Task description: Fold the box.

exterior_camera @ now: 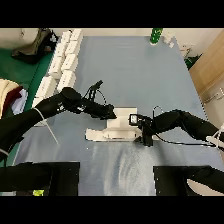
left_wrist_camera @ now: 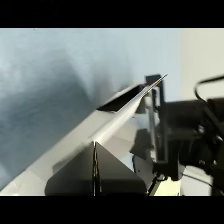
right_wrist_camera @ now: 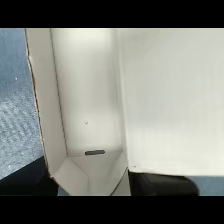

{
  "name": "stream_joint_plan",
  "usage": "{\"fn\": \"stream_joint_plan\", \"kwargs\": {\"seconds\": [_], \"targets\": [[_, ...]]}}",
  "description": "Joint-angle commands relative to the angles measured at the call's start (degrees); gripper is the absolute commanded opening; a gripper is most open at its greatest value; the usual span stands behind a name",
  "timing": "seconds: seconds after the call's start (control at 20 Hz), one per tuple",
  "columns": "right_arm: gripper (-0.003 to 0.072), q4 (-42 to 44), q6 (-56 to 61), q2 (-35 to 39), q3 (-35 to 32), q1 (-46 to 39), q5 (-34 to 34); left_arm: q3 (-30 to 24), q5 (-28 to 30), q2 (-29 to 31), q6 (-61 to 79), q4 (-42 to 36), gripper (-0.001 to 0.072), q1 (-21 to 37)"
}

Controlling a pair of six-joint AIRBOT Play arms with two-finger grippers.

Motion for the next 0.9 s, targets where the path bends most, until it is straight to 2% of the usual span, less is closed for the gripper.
{"fn": "stream_joint_plan", "kwargs": {"seconds": [0.0,0.3,0.5,0.65,0.75,0.85], "targets": [[0.0519,0.0,0.0,0.02,-0.02,-0.02,0.0,0.66,0.04,-5.18,-5.44,4.04,0.0014,0.44],[0.0519,0.0,0.0,0.02,-0.02,-0.02,0.0,0.68,-1.46,-9.99,-5.81,4.33,0.0014,0.0],[0.0519,0.0,0.0,0.02,-0.02,-0.02,0.0,1.66,-1.86,-9.2,-3.74,4.31,0.0014,0.39],[0.0519,0.0,0.0,0.02,-0.02,-0.02,0.0,3.19,-6.03,-3.52,-1.55,6.58,0.0013,2.16],[0.0519,0.0,0.0,0.02,-0.02,-0.02,0.0,3.15,-9.46,3.37,-1.51,14.08,0.0013,2.95],[0.0519,0.0,0.0,0.02,-0.02,-0.02,0.0,2.34,-9.94,11.87,-1.49,22.21,0.0013,2.95]]}}
